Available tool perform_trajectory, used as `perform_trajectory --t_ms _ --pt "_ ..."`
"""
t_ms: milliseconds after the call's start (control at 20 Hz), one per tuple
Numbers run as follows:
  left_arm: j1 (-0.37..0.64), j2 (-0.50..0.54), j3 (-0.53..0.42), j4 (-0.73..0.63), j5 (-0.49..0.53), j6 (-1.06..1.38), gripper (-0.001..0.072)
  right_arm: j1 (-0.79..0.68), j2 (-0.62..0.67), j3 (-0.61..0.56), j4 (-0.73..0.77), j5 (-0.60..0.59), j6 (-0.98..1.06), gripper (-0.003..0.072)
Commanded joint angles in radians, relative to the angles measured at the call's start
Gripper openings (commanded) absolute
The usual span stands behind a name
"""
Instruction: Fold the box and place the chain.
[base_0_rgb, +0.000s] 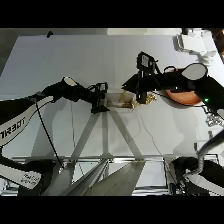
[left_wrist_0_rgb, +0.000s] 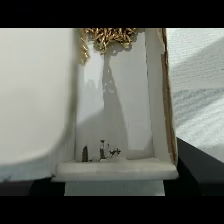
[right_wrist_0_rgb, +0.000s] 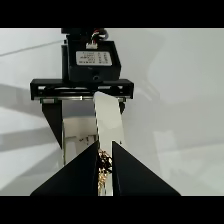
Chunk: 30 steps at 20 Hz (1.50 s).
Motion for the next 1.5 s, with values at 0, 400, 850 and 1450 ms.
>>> perform_trajectory --t_ms 0,400,850,1450 --pt "0.0 0.0 0.0 0.0 0.0 0.0 0.0424 0.001 -0.001 0.0 -0.055 -0.01 0.0 0.001" --pt "0.0 0.0 0.0 0.0 0.0 0.0 0.0424 0.002 -0.099 -0.002 -0.15 0.0 0.004 0.0217" --pt "0.0 0.0 0.0 0.0 0.0 0.0 0.0424 -0.021 -0.033 -0.002 -0.259 -0.008 0.0 0.0342" --pt "0.0 0.0 0.0 0.0 0.0 0.0 0.0424 -0.266 -0.046 -0.034 -0.422 0.071 0.001 0.0559"
